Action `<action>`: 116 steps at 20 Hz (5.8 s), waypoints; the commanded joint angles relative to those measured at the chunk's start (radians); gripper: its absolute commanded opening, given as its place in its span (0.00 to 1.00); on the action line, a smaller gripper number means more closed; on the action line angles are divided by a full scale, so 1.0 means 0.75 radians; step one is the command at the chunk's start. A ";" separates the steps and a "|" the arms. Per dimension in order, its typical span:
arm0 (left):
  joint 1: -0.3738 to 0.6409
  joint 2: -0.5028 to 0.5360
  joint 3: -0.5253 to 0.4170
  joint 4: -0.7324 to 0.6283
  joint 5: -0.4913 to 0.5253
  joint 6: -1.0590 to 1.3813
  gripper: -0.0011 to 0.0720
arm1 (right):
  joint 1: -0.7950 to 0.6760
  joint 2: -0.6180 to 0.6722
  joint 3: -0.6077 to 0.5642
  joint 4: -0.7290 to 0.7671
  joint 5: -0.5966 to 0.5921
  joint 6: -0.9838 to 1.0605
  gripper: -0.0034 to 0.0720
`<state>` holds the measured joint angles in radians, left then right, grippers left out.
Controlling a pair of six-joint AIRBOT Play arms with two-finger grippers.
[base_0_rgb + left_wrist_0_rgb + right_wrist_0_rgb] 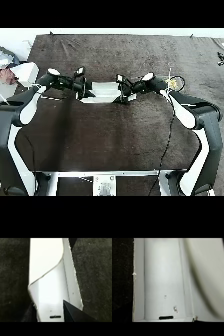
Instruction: Fold the box and place the chain.
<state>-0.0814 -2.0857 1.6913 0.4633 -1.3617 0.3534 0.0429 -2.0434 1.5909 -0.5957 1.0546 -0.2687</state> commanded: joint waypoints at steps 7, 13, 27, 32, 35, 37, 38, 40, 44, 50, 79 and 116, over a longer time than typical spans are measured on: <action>0.161 0.002 0.178 -0.084 -0.388 -0.127 0.16 | -0.001 -0.001 0.001 -0.003 0.004 -0.001 0.76; 0.125 0.069 0.200 -0.070 -0.389 -0.344 0.02 | -0.001 -0.001 0.001 -0.003 0.005 -0.001 0.76; -0.091 0.468 -0.434 -0.029 0.147 -0.335 0.02 | -0.001 -0.001 0.001 -0.003 0.004 -0.001 0.76; -0.143 0.467 -0.447 -0.038 0.310 -0.419 0.03 | -0.001 -0.001 0.001 -0.003 0.005 -0.001 0.76; -0.160 0.434 -0.422 -0.063 0.401 -0.438 0.02 | -0.001 -0.001 0.001 -0.003 0.004 -0.001 0.76; -0.162 0.370 -0.347 -0.070 0.419 -0.504 0.02 | -0.001 -0.001 0.001 -0.003 0.004 -0.001 0.76; -0.159 0.324 -0.291 -0.068 0.421 -0.530 0.02 | -0.001 -0.001 0.001 -0.003 0.005 -0.001 0.76; -0.159 0.257 -0.200 -0.064 0.432 -0.552 0.02 | -0.001 -0.001 0.001 -0.003 0.005 -0.001 0.76; -0.159 0.222 -0.134 -0.063 0.527 -0.554 0.02 | -0.001 -0.001 0.001 -0.003 0.004 -0.001 0.76; -0.159 0.162 -0.132 -0.058 0.574 -0.579 0.02 | -0.001 -0.001 0.001 -0.003 0.004 -0.001 0.76; -0.031 0.320 -0.054 0.487 0.012 -0.425 0.61 | -0.001 -0.001 0.001 -0.003 0.004 -0.001 0.76; -0.204 0.309 -0.226 0.629 0.359 -0.401 0.25 | -0.001 -0.001 0.001 -0.003 0.004 -0.001 0.76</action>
<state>-0.2340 -1.8530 1.5219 0.9356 -1.0931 0.0547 0.0429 -2.0438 1.5913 -0.5980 1.0576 -0.2699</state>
